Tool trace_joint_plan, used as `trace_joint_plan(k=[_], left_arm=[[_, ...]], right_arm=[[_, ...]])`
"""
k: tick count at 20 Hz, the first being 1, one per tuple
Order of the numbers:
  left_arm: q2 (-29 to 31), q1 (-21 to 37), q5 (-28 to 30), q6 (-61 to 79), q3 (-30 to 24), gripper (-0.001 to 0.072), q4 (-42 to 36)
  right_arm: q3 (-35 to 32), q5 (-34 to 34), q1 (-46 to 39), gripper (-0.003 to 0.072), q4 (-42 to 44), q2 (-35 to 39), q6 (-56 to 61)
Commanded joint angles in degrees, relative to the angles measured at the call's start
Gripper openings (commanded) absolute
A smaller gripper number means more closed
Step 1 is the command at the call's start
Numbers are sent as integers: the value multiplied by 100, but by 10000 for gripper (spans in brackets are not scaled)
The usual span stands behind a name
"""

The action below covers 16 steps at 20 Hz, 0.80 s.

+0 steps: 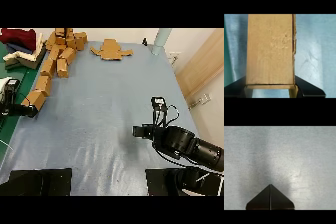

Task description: Fold the box.

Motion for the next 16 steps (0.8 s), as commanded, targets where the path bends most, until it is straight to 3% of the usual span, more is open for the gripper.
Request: trace_joint_plan(k=[1, 7, 16], left_arm=[[-177, 111, 577, 17, -13, 401, -271], [-280, 111, 739, 0, -2, 401, -911], [-297, 111, 675, 72, -7, 401, -977]], right_arm=[[0, 170, 0, 4, -81, -15, 4], [0, 205, 0, 4, -225, -42, 4], [0, 214, 0, 4, -221, -118, 4]])
